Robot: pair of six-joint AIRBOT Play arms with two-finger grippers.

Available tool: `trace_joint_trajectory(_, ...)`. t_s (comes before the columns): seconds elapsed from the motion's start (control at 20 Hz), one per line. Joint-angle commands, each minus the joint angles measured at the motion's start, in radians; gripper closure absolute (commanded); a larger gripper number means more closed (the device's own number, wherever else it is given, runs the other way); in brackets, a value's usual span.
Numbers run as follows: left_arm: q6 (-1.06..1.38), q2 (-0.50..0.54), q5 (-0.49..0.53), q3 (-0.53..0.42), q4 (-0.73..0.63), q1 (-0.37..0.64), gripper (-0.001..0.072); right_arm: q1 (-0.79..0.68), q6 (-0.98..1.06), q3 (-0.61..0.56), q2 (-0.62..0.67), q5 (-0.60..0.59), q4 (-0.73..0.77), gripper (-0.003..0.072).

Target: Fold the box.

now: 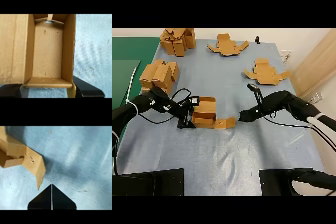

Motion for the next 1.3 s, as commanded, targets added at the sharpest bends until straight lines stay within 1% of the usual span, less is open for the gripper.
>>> trace_joint_trajectory(0.0,0.0,0.0,0.0,0.0,0.001,0.0,0.0483,0.003,-0.005,-0.011,-0.124,0.001,0.165,0.0677)
trace_joint_trajectory(0.1,0.0,0.0,0.001,0.0,0.0,0.0,0.0483,0.035,-0.069,0.011,-0.185,0.002,0.276,0.0676)
trace_joint_trajectory(0.15,0.0,0.0,0.002,0.0,0.0,0.0,0.0484,0.055,-0.082,0.03,-0.201,0.004,0.296,0.0676)
trace_joint_trajectory(0.35,0.0,0.0,0.003,0.0,0.0,0.0,0.0484,0.101,-0.082,0.08,-0.216,0.01,0.299,0.0674)
trace_joint_trajectory(0.4,0.0,0.0,0.003,0.0,0.0,0.0,0.0483,0.103,-0.082,0.087,-0.216,0.01,0.305,0.0543)
trace_joint_trajectory(0.45,0.0,0.0,0.002,0.0,0.0,0.0,0.0483,0.103,-0.082,0.095,-0.216,-0.002,0.314,0.0299)
trace_joint_trajectory(0.5,0.0,0.0,0.0,0.0,0.0,0.0,0.0484,0.103,-0.082,0.102,-0.215,-0.011,0.318,0.0271)
trace_joint_trajectory(0.75,0.0,0.0,-0.007,0.0,0.0,0.0,0.0484,0.104,-0.087,0.104,-0.195,-0.012,0.357,0.0272)
trace_joint_trajectory(0.8,0.0,0.0,-0.011,0.0,0.0,0.0,0.0484,0.104,-0.087,0.103,-0.19,-0.013,0.359,0.0286)
trace_joint_trajectory(0.85,0.0,0.0,-0.011,0.0,0.0,0.0,0.0483,0.104,-0.087,0.103,-0.185,-0.013,0.359,0.0382)
trace_joint_trajectory(0.9,0.0,0.0,-0.011,0.0,0.0,0.0,0.0483,0.104,-0.087,0.103,-0.179,-0.013,0.36,0.0401)
trace_joint_trajectory(1.25,0.0,0.0,-0.011,0.0,0.0,0.0,0.0484,0.124,-0.089,0.103,-0.168,-0.016,0.393,0.0393)
